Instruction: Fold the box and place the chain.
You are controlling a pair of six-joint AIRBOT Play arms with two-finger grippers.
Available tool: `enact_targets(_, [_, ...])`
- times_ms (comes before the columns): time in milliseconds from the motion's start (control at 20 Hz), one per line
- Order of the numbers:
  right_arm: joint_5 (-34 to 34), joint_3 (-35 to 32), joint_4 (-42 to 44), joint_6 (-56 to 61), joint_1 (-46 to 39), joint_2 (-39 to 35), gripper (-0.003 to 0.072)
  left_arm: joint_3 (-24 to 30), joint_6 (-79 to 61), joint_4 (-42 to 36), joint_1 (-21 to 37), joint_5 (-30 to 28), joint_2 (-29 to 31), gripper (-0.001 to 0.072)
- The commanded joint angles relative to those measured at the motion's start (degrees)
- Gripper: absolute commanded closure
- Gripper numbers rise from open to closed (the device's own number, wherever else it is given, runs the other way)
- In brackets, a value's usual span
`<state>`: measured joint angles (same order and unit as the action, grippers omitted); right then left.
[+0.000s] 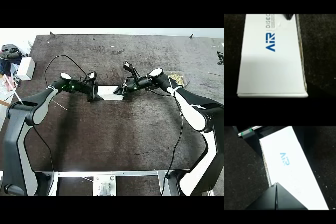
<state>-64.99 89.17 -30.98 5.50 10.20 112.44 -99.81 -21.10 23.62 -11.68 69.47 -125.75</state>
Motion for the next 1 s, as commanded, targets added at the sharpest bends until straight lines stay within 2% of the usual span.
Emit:
enact_targets(0, [0.24, -0.02, 5.35, -4.28, -0.07, -3.13, 0.0679, -0.07, 0.04, -0.07, 0.02, -0.02, 0.04, 0.0302])
enact_targets(150, [0.28, -0.02, 12.52, -6.36, -0.11, -9.75, 0.068, -0.07, 0.04, -0.07, 0.0, -0.02, 0.04, 0.0302])
enact_targets(300, [-0.11, -0.85, 11.93, -3.02, -0.57, -18.6, 0.068, -0.07, 0.04, -0.07, 0.02, -0.02, 0.04, 0.0302])
enact_targets(450, [2.49, -6.08, 11.85, 3.28, -2.99, -30.18, 0.0681, -0.07, 0.04, -0.07, 0.02, -0.02, 0.04, 0.0302])
enact_targets(550, [9.31, -13.81, 10.23, 6.12, -5.38, -39.54, 0.0681, -0.07, 0.04, -0.07, 0.02, -0.02, 0.04, 0.0302])
enact_targets(800, [41.16, -42.23, 8.02, 11.06, -9.79, -65.68, 0.0679, -0.07, 0.04, -0.07, 0.02, -0.02, 0.04, 0.0302])
enact_targets(950, [54.01, -58.86, 8.02, 10.95, -10.12, -78.93, 0.0679, -0.07, 0.04, -0.07, 0.02, -0.02, 0.04, 0.0302])
